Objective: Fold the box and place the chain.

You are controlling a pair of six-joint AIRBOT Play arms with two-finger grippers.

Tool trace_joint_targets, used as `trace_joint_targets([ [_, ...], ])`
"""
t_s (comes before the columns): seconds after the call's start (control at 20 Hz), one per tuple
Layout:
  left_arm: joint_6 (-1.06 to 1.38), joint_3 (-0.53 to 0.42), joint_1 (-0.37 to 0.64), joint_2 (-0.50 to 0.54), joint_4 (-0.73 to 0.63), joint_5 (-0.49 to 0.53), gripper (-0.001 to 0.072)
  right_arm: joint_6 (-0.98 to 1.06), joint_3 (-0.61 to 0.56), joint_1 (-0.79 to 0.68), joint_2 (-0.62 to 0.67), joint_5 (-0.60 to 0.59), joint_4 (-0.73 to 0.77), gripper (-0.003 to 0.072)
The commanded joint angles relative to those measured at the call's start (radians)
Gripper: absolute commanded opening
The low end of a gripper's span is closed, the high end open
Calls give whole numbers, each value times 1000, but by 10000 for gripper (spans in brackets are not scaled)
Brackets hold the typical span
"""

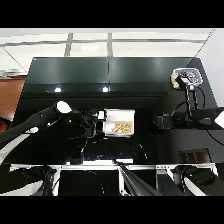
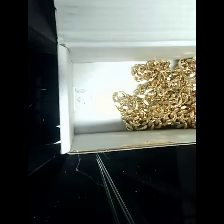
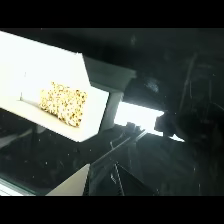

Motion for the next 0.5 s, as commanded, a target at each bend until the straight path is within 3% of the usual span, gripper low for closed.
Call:
trace_joint_targets([
  [0.0, -1, 0, -1, -1, 2, 10, 384, -19, -73, 27, -17, -214, 12, 259],
  [0.05, -1, 0, -1, -1, 2, 10, 384, -21, -74, 27, -49, -286, 40, 517],
  [0.1, -1, 0, -1, -1, 2, 9, 384, -42, -71, 25, -96, -379, 88, 647],
  [0.25, -1, 0, -1, -1, 2, 9, 384, -210, -17, 26, -279, -576, 235, 645],
  [0.35, -1, 0, -1, -1, 2, 10, 384, -319, 36, 42, -423, -580, 344, 644],
  [0.45, -1, 0, -1, -1, 2, 10, 384, -490, 49, 75, -517, -539, 355, 643],
])
